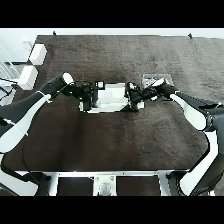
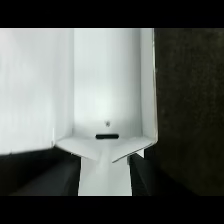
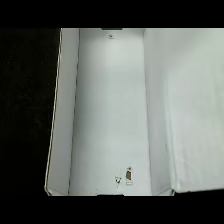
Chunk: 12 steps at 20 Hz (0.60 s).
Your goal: Fold the box and place the chain.
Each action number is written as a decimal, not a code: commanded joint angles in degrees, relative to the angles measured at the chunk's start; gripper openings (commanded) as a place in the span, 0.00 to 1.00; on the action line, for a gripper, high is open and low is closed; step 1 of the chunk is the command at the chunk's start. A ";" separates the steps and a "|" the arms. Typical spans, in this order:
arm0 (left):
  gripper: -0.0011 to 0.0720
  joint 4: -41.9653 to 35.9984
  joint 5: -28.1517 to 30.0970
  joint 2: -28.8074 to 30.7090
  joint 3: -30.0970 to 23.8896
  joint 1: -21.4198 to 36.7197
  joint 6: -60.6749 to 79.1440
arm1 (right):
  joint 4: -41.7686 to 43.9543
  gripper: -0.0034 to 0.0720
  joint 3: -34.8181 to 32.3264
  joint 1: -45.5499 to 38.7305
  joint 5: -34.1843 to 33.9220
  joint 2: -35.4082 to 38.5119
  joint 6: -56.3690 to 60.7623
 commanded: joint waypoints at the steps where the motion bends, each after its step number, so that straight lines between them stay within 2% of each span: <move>1: 0.49 -0.04 1.97 -0.04 0.00 -1.53 0.83 | 0.02 0.80 -0.02 0.02 0.02 -0.02 0.02; 2: 0.48 -0.24 2.43 -0.04 0.00 -1.53 0.83 | 0.02 0.80 -0.02 0.02 0.00 -0.02 0.02; 3: 0.42 -0.26 2.51 -0.04 0.00 -1.53 0.57 | 0.02 0.80 -0.02 0.02 0.02 -0.02 0.00; 4: 0.20 -0.87 2.43 -0.04 0.00 -1.55 0.37 | 0.02 0.80 -0.02 0.02 0.00 -0.02 0.02; 7: 0.19 -5.49 3.02 -0.07 0.00 -1.55 0.90 | 0.02 0.80 -0.02 0.02 0.00 -0.02 0.02; 12: 0.19 -5.68 3.34 -0.09 -0.55 -1.55 0.85 | 0.02 0.80 -0.02 0.02 0.00 -0.02 0.02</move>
